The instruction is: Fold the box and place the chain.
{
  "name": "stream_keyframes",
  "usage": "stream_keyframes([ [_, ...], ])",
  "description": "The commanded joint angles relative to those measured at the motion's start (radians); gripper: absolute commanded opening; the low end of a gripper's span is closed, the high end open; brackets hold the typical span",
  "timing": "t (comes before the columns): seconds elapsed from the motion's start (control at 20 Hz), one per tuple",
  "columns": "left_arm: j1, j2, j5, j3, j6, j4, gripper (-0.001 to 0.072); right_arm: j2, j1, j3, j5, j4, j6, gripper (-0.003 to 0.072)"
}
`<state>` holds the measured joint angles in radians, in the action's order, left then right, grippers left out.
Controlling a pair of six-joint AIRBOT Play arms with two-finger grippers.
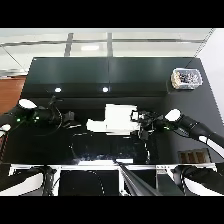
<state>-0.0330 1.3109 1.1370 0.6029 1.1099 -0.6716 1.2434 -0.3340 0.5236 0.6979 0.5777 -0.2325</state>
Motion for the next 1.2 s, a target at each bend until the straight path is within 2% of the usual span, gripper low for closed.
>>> stream_keyframes([
  [0.0,0.070,0.090,-0.008,-0.014,-0.001,0.121,0.0023,0.001,0.000,0.000,0.001,0.000,0.000,0.0228],
  [0.25,0.220,0.138,-0.069,0.024,-0.074,0.122,0.0024,0.001,0.000,0.000,0.001,0.000,0.000,0.0228],
  [0.45,0.238,0.143,-0.089,0.046,-0.074,0.111,0.0024,0.001,0.000,0.000,0.001,0.000,0.000,0.0228],
  [0.65,0.238,0.143,-0.067,0.058,-0.134,0.124,0.0031,0.001,0.000,0.000,0.001,0.000,0.000,0.0228],
  [0.7,0.238,0.143,-0.054,0.064,-0.151,0.138,0.0142,0.001,0.000,0.000,0.001,0.000,0.000,0.0228],
  [0.75,0.238,0.143,-0.042,0.075,-0.151,0.137,0.0344,0.001,0.000,0.000,0.001,0.000,0.000,0.0228],
  [0.8,0.236,0.143,-0.026,0.087,-0.163,0.137,0.0497,0.001,0.000,0.000,0.001,0.000,0.000,0.0228],
  [0.85,0.233,0.143,-0.016,0.098,-0.164,0.133,0.0562,0.001,0.000,0.000,0.001,0.000,0.000,0.0228],
  [1.0,0.224,0.143,0.020,0.129,-0.164,0.135,0.0573,0.001,0.000,0.000,0.001,0.000,0.000,0.0228],
  [1.05,0.227,0.143,0.033,0.138,-0.164,0.138,0.0623,0.001,0.000,0.000,0.001,0.000,0.000,0.0228],
  [1.1,0.232,0.143,0.044,0.149,-0.164,0.138,0.0720,0.001,0.000,0.000,0.001,0.000,0.000,0.0228],
  [1.15,0.238,0.143,0.052,0.159,-0.164,0.138,0.0720,0.001,0.000,0.000,0.001,0.000,0.000,0.0229],
])
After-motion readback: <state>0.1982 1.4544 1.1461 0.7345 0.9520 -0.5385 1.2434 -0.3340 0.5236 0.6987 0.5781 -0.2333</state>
